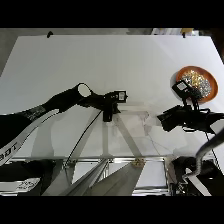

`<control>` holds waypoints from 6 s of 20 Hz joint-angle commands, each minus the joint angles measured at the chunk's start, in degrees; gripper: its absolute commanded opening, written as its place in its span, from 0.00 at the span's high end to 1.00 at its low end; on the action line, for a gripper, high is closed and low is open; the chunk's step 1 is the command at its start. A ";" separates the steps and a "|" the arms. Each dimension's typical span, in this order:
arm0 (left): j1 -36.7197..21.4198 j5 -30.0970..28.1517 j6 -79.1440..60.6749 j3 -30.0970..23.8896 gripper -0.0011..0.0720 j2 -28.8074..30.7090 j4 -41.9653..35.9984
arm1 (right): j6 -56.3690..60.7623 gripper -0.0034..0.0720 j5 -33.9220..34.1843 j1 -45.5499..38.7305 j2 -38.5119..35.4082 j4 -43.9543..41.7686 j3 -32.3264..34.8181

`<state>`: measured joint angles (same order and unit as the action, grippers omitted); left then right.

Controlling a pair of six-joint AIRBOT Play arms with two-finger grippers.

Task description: Fold the box and place the chain.

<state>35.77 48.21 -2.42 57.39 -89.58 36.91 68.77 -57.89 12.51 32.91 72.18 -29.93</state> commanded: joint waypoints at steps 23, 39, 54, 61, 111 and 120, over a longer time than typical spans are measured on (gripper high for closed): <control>0.02 3.48 -0.33 0.72 0.97 -2.73 1.49 | -0.33 0.47 -1.38 0.04 -0.04 -0.02 -0.04; 0.02 3.48 -0.33 0.72 0.97 -2.73 1.33 | -64.85 0.83 -4.87 6.27 10.03 -11.54 8.28; 0.04 3.52 -0.33 0.72 0.97 -2.73 1.31 | -61.09 0.05 17.46 17.46 8.02 -4.39 14.64; 0.04 3.50 -0.33 0.72 0.97 -2.73 1.31 | -61.11 0.09 20.50 17.46 8.04 -3.63 14.60; 0.04 3.50 -0.33 0.72 0.97 -2.73 1.31 | -92.85 0.20 7.26 -6.56 36.54 -37.40 5.07; 0.04 3.50 -0.33 0.72 0.97 -2.73 1.31 | -92.80 0.38 7.28 -6.58 37.11 -35.32 5.07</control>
<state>35.79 51.77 -2.79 58.06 -92.36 38.24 -24.05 -50.65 5.96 69.93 35.79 -24.88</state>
